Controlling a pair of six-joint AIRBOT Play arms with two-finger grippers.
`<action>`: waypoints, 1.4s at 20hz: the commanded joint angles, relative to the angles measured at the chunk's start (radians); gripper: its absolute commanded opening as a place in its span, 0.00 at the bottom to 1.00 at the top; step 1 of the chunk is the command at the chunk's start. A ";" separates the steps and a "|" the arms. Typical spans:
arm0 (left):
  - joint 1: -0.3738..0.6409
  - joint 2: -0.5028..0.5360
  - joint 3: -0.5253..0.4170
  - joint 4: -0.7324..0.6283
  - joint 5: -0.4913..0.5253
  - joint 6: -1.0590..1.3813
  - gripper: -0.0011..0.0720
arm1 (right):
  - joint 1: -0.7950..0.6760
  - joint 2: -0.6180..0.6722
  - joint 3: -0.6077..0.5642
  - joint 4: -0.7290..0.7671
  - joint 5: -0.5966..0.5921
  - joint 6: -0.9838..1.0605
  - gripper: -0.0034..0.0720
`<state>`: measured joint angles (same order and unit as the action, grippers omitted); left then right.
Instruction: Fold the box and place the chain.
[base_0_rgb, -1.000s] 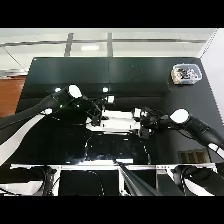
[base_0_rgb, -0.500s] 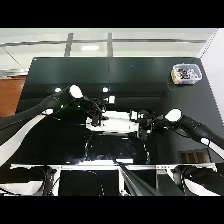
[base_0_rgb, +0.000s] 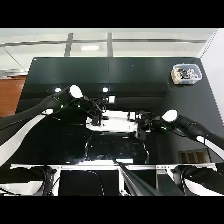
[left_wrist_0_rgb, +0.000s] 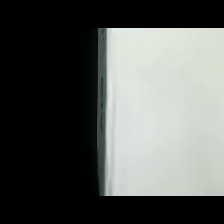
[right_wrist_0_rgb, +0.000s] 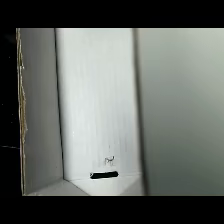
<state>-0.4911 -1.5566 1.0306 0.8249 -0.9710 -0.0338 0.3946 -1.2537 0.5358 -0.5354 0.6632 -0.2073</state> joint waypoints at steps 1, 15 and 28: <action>0.000 -0.001 0.001 0.000 -0.002 0.000 0.05 | 0.014 -0.004 0.000 -0.023 -0.028 0.020 0.97; 0.000 -0.003 0.002 0.001 -0.007 0.000 0.09 | 0.032 -0.007 0.000 -0.049 -0.040 0.036 0.65; 0.268 0.204 -0.046 0.152 -0.507 -0.735 0.05 | 0.032 -0.007 0.000 -0.052 -0.036 0.035 0.37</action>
<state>-0.2878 -1.3739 1.0370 1.1114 -1.2942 -0.6407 0.4255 -1.2602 0.5369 -0.5877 0.6258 -0.1726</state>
